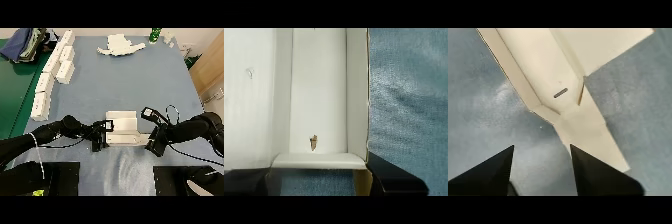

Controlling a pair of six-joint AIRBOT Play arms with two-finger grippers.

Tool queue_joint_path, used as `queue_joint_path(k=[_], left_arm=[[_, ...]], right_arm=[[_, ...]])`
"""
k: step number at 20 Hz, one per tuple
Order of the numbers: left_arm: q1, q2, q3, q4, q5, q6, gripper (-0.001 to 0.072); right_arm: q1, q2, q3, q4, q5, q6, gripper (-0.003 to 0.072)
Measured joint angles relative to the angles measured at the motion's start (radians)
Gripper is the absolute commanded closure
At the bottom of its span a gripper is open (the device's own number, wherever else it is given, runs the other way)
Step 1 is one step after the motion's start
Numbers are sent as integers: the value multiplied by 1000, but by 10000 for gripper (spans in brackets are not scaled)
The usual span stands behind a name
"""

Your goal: Fold the box.

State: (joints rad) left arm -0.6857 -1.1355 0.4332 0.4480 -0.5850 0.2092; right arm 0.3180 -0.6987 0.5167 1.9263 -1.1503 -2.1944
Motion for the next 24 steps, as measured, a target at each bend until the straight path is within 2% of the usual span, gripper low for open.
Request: queue_joint_path(k=[6, 15, 16, 17, 18, 20, 21, 22, 24], left_arm=[[0, 0, 0, 0, 0, 0, 251], [0, 0, 0, 0, 0, 0, 251], [0, 0, 0, 0, 0, 0, 251], [0, 0, 0, 0, 0, 0, 251], [0, 0, 0, 0, 0, 0, 251], [0, 0, 0, 0, 0, 0, 251], [0, 0, 0, 0, 0, 0, 251], [0, 0, 0, 0, 0, 0, 251], [0, 0, 0, 0, 0, 0, 251]], right_arm=[[0, -89, -29, -74, 210, -248, 89], [70, -151, -33, -98, 269, -330, 102], [77, -157, -33, -99, 280, -341, 175], [82, -164, -33, -97, 287, -355, 297], [86, -171, -34, -82, 300, -374, 344], [90, -178, -34, -42, 310, -421, 363], [92, -180, -33, -17, 317, -447, 447], [93, -182, -33, 1, 320, -467, 483], [94, -184, -34, 31, 324, -500, 497]])
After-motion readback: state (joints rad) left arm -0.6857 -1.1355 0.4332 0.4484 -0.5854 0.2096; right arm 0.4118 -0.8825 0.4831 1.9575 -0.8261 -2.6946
